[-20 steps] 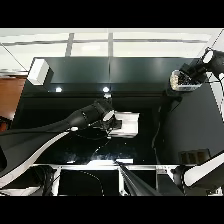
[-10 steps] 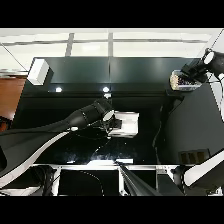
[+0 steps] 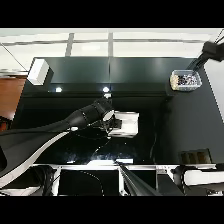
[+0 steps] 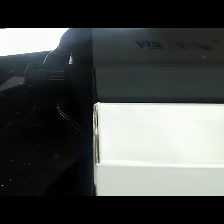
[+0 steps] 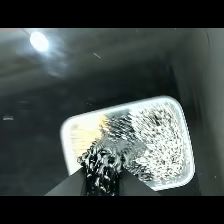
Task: Fold the box and place the chain.
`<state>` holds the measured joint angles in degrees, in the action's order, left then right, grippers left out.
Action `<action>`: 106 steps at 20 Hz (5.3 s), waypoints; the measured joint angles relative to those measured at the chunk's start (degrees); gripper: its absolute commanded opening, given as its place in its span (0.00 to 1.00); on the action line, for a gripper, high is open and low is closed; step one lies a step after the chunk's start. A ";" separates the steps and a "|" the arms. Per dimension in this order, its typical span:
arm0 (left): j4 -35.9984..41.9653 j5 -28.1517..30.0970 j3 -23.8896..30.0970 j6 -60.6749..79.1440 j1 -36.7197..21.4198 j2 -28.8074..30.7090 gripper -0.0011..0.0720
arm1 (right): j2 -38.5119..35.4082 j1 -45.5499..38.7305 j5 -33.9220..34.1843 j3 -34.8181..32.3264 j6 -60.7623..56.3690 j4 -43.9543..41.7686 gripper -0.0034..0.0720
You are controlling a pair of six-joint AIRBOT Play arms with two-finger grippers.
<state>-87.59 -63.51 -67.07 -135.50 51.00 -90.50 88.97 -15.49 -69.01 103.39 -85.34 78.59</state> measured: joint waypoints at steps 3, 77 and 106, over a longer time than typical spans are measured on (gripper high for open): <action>0.00 0.00 0.00 0.00 0.02 0.00 0.05 | -7.93 -0.07 -2.78 -0.04 2.93 -5.03 0.10; 59.17 9.79 30.32 133.37 -32.41 20.55 0.99 | -43.43 13.94 -0.28 -52.39 12.52 -7.96 0.45; 55.06 15.80 26.27 151.80 -22.88 10.56 0.99 | -43.43 13.94 3.06 -52.39 12.52 -7.98 0.45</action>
<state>-32.53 -47.70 -40.80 16.29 28.12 -79.94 45.54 -1.54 -65.95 51.00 -72.82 70.61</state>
